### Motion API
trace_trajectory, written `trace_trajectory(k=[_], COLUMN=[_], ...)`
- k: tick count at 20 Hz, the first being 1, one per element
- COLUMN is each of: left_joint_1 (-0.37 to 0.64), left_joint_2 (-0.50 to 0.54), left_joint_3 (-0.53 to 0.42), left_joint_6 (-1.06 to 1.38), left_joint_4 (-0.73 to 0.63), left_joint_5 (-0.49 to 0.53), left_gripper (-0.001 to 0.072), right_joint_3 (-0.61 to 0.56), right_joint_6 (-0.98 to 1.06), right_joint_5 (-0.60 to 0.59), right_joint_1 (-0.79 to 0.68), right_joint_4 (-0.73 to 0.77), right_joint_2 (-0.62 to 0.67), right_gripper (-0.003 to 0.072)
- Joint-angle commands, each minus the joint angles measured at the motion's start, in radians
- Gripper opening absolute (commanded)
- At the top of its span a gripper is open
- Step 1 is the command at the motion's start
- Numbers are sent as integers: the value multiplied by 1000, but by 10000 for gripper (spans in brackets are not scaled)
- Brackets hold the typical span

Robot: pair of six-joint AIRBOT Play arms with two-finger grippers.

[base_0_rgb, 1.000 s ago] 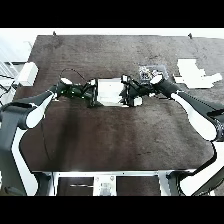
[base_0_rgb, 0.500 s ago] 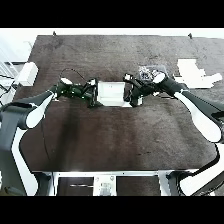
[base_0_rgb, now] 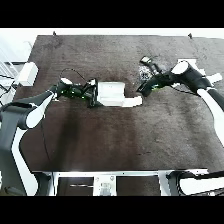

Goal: Fold the box and place the chain.

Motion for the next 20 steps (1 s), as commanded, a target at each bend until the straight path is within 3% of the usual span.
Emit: trace_trajectory(k=[1, 7, 11, 14, 20], left_joint_1=[0, 0, 0, 0, 0], left_joint_2=[0, 0, 0, 0, 0], left_joint_3=[0, 0, 0, 0, 0], left_joint_6=[0, 0, 0, 0, 0], left_joint_4=[0, 0, 0, 1, 1], left_joint_5=[0, 0, 0, 0, 0], left_gripper=[542, 543, 543, 543, 543], right_joint_3=[-18, -156, -165, -165, -164], right_joint_6=[293, 330, 328, 307, 170], right_joint_5=[0, -56, -44, -47, -44], right_joint_1=[-109, -151, -131, -83, 6], right_joint_4=[0, 62, 236, 267, 497], right_joint_2=[21, -13, -125, -180, -182], right_gripper=[12, 12, 12, 12, 12])
